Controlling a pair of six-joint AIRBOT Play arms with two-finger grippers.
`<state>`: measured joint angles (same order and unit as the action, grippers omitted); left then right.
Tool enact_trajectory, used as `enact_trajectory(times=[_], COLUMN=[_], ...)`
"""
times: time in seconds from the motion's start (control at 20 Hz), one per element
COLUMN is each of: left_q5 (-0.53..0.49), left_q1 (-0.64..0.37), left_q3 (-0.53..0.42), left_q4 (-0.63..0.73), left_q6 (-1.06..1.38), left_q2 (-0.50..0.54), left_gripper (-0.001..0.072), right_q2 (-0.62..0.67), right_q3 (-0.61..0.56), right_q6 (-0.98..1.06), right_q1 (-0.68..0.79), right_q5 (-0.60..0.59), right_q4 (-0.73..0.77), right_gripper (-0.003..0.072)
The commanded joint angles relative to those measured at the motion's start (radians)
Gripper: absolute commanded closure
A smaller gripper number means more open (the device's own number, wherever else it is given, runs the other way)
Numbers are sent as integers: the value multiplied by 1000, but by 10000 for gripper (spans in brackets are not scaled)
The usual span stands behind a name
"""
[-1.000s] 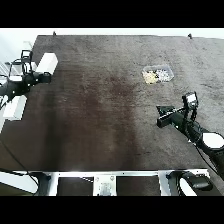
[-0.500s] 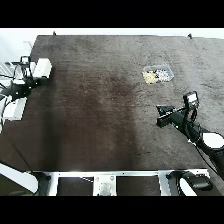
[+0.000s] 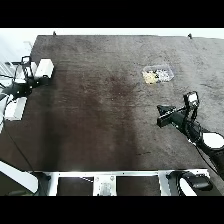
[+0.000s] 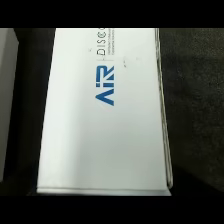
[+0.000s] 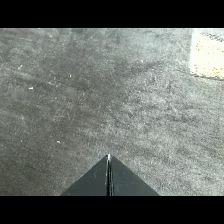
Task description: Fold the box and place the chain.
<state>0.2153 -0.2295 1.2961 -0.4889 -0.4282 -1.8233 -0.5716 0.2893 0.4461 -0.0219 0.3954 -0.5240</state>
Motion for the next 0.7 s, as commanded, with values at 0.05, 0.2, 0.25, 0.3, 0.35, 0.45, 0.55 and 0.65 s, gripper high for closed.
enact_trajectory(times=[0.05, 0.2, 0.25, 0.3, 0.35, 0.45, 0.55, 0.65], left_q5=[42, 74, 74, 72, 74, 71, 55, 49], left_q1=[2, 1, 1, 1, 1, 1, 1, 1], left_q3=[1, 1, 1, 1, 1, 1, 1, 1], left_q4=[1, 0, 0, 0, 0, -5, -4, -5], left_q6=[-24, -38, -47, -54, -54, -51, -63, -61], left_q2=[-1, -1, -1, -1, -1, -1, -1, 1], left_gripper=[353, 153, 153, 153, 153, 153, 153, 154], right_q2=[1, 1, 1, 1, 1, 1, 1, 1], right_q3=[1, 1, 1, 2, 3, 3, 3, 3], right_q6=[0, 0, 0, 0, 0, 0, 0, 0], right_q1=[0, 0, 0, 0, 0, 0, 0, 1], right_q5=[-7, -11, -10, -11, -11, -11, -11, -11], right_q4=[38, 39, 41, 45, 45, 45, 45, 45], right_gripper=[679, 679, 679, 679, 679, 678, 678, 678])
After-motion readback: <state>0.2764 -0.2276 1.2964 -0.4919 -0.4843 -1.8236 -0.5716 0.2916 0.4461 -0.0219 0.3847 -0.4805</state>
